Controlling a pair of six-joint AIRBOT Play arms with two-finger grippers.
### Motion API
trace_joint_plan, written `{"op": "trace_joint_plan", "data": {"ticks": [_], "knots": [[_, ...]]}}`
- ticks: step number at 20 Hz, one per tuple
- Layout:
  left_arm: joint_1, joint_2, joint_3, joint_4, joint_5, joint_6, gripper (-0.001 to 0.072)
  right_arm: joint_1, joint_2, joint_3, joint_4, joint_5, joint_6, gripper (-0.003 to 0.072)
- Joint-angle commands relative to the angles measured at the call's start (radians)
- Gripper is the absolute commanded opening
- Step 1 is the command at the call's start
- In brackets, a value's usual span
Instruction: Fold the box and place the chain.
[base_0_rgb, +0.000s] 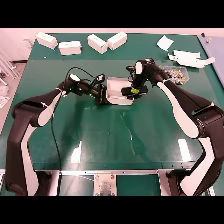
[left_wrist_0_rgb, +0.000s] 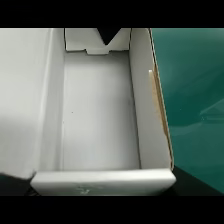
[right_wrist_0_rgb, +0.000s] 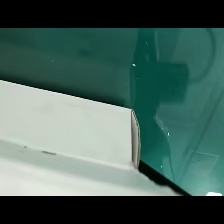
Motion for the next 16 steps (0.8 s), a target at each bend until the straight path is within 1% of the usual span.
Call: {"op": "trace_joint_plan", "data": {"ticks": [1, 2, 3, 4, 5, 6, 7, 8, 10, 12, 13, 14, 15, 16], "knots": [[0.001, 0.000, 0.001, 0.000, -0.001, 0.000, 0.0524, 0.001, -0.013, -0.001, 0.002, -0.003, 0.006, 0.0256], [0.001, 0.000, 0.001, 0.000, -0.001, 0.000, 0.0524, 0.001, -0.013, 0.000, 0.002, -0.006, 0.005, 0.0194], [0.001, 0.000, 0.001, 0.000, -0.001, 0.000, 0.0524, 0.001, -0.013, 0.000, 0.002, -0.008, 0.005, 0.0180], [0.001, 0.000, 0.001, 0.000, -0.001, 0.000, 0.0524, 0.001, -0.013, 0.000, 0.002, -0.009, 0.005, 0.0126], [0.001, 0.000, 0.001, 0.000, -0.001, 0.000, 0.0524, 0.002, -0.013, 0.000, 0.002, -0.011, 0.005, 0.0112], [0.001, 0.000, 0.001, 0.000, -0.001, 0.000, 0.0524, 0.002, -0.013, 0.000, 0.002, -0.011, 0.005, 0.0058], [0.001, 0.000, 0.001, 0.000, -0.001, 0.000, 0.0524, 0.002, -0.013, 0.000, 0.002, -0.011, 0.005, 0.0022], [0.001, 0.000, 0.001, 0.000, -0.001, 0.000, 0.0524, 0.002, -0.013, 0.000, 0.001, -0.011, 0.005, 0.0008], [0.001, 0.000, 0.001, 0.000, -0.001, 0.000, 0.0524, 0.002, -0.013, 0.000, -0.006, -0.011, 0.005, 0.0016], [0.001, 0.000, 0.001, 0.000, -0.001, 0.000, 0.0524, 0.001, -0.013, 0.000, -0.007, -0.008, 0.005, 0.0287], [0.001, 0.000, 0.001, 0.000, -0.001, 0.000, 0.0524, 0.000, -0.013, 0.000, -0.011, -0.003, 0.005, 0.0341], [0.001, 0.000, 0.001, 0.000, -0.001, 0.000, 0.0524, 0.000, -0.012, 0.000, -0.019, 0.007, 0.005, 0.0360], [0.001, 0.000, 0.001, 0.000, -0.001, 0.000, 0.0524, 0.000, -0.011, 0.000, -0.033, 0.019, 0.005, 0.0432], [0.001, 0.000, 0.001, 0.000, -0.001, 0.000, 0.0524, 0.000, -0.009, 0.001, -0.037, 0.024, 0.005, 0.0459]]}}
